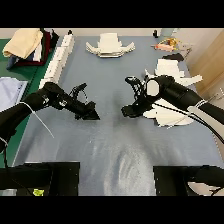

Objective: Fold the box.

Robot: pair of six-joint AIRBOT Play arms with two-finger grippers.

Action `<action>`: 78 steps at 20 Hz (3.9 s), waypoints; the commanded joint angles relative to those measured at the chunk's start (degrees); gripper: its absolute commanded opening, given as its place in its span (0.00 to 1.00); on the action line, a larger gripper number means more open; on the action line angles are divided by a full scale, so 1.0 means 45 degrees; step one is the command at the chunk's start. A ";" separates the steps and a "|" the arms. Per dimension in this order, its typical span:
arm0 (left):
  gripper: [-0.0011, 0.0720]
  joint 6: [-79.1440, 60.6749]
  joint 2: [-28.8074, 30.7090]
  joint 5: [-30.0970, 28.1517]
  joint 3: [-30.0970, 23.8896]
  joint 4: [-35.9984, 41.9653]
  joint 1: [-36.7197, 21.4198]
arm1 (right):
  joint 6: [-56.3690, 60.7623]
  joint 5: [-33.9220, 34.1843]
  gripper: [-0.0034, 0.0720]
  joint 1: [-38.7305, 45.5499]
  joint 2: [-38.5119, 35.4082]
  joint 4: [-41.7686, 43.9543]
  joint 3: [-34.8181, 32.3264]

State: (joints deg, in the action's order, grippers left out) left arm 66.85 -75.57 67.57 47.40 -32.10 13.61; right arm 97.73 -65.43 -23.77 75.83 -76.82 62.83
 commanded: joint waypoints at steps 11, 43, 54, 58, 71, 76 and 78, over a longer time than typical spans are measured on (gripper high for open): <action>0.03 0.0005 -0.0010 0.0000 0.0005 -0.0005 -0.0005 | 0.0763 -0.2419 0.45 0.1292 0.0058 -0.3288 0.1928; 0.03 -0.0223 -0.0010 -0.1593 0.0005 0.1282 -0.0005 | -0.8966 -0.6081 0.08 1.5567 0.5353 0.4454 0.3983; 0.03 -0.2147 0.2021 -0.0733 -0.0301 0.1608 -0.0005 | -0.6028 -0.5600 0.05 1.0258 0.2132 0.4896 0.0005; 0.03 -0.1938 0.3803 0.0029 -0.1802 0.1035 -0.0005 | -0.5071 -0.2016 0.05 0.8490 -0.1069 0.4886 -0.3701; 0.04 -0.1943 0.4673 -0.0034 -0.2215 0.1137 -0.0005 | -0.5644 -0.1355 0.33 0.7320 -0.2307 0.4940 -0.5649; 0.04 -0.1851 0.4673 -0.0073 -0.2215 0.1166 -0.0005 | -0.6931 -0.1350 0.10 0.6844 -0.1554 0.6387 -0.5644; 0.50 -0.1826 0.4673 -0.0068 -0.2215 0.1171 -0.0005 | -0.7320 -0.1370 0.05 0.6562 -0.1554 0.6484 -0.5644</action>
State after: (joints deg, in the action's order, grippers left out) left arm 58.28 -54.57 67.40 37.45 -26.85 13.61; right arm 68.42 -71.40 7.22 68.07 -49.84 37.47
